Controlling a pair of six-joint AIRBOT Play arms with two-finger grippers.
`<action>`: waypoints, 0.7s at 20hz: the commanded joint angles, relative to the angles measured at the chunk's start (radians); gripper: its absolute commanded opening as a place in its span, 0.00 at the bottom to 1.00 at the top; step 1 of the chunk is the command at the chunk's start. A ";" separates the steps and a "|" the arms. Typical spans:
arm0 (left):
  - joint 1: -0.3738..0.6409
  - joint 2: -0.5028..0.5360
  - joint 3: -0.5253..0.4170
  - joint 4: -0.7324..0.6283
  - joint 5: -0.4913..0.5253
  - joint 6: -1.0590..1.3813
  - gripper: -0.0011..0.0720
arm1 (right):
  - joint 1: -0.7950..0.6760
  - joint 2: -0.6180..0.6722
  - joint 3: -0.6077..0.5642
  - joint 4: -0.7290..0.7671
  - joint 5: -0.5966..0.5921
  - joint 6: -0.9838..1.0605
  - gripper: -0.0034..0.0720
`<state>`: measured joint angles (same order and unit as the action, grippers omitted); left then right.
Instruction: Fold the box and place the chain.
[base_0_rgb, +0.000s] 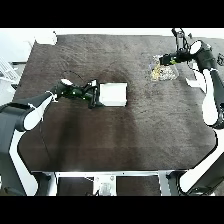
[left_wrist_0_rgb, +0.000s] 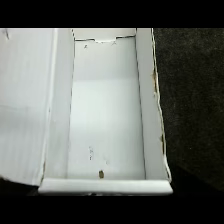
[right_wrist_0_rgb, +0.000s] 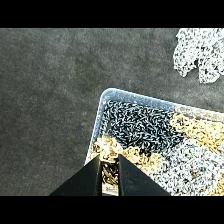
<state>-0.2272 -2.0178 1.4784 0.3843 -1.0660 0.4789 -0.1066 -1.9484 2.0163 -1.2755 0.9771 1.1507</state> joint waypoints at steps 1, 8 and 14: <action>0.001 0.001 0.000 0.000 0.000 0.000 0.51 | 0.001 0.016 0.000 -0.001 0.023 0.016 0.05; 0.001 0.001 0.000 0.000 0.001 0.000 0.51 | 0.009 0.082 0.000 -0.070 0.057 0.087 0.05; 0.001 0.001 0.000 0.000 0.000 0.000 0.51 | 0.063 0.298 0.000 -0.144 0.092 0.098 0.05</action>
<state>-0.2272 -2.0178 1.4784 0.3843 -1.0660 0.4789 -0.0673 -1.7370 2.0163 -1.3800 1.0584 1.2423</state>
